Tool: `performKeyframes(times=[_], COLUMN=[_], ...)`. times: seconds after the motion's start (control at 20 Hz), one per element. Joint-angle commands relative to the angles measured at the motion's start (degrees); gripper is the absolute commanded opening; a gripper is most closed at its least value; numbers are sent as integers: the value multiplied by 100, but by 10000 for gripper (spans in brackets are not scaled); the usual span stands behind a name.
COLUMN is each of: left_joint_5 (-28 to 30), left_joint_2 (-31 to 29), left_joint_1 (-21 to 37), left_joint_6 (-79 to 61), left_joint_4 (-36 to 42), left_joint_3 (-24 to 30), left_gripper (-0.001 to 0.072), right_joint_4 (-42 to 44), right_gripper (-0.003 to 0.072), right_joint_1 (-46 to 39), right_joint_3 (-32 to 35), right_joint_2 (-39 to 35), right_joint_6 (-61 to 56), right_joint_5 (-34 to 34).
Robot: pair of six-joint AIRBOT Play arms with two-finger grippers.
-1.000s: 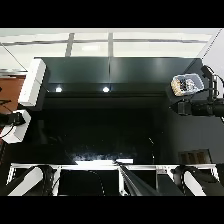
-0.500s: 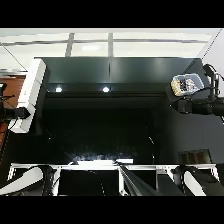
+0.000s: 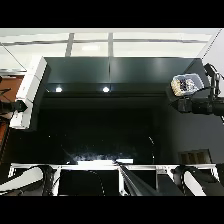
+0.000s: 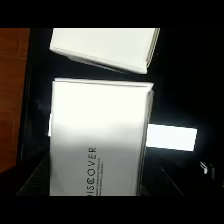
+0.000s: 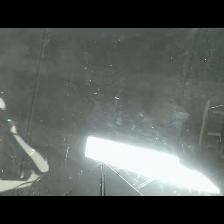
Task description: Fold the box and place the chain.
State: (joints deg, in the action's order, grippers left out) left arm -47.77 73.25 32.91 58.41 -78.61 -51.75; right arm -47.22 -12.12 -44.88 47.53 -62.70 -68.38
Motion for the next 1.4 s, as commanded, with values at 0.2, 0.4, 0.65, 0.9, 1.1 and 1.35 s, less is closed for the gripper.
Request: performKeyframes(times=[0.2,0.4,0.65,0.9,1.1,1.35], left_joint_5=[-1749,-1851,-1655,614,1880,1886], left_joint_2=[-234,-756,-1670,-3469,-4317,-4485], left_joint_1=[-243,-719,-2328,-4592,-5143,-5136], left_joint_6=[286,848,929,933,933,933], left_joint_4=[573,1493,1731,1707,1766,1762], left_joint_3=[-1523,-1895,-1515,866,2498,2774], left_gripper=[719,56,22,24,25,26], right_joint_4=[-2,-28,-1016,-1309,-1305,-1285], right_gripper=[13,13,10,12,13,13], right_joint_1=[2,4,184,293,293,293], right_joint_3=[-511,-1484,-1480,446,1296,1296], right_joint_2=[-4,-74,-715,-1722,-1694,-1694], right_joint_6=[39,37,-74,-9,-9,-9], right_joint_5=[-302,-708,-345,2140,2573,2361])
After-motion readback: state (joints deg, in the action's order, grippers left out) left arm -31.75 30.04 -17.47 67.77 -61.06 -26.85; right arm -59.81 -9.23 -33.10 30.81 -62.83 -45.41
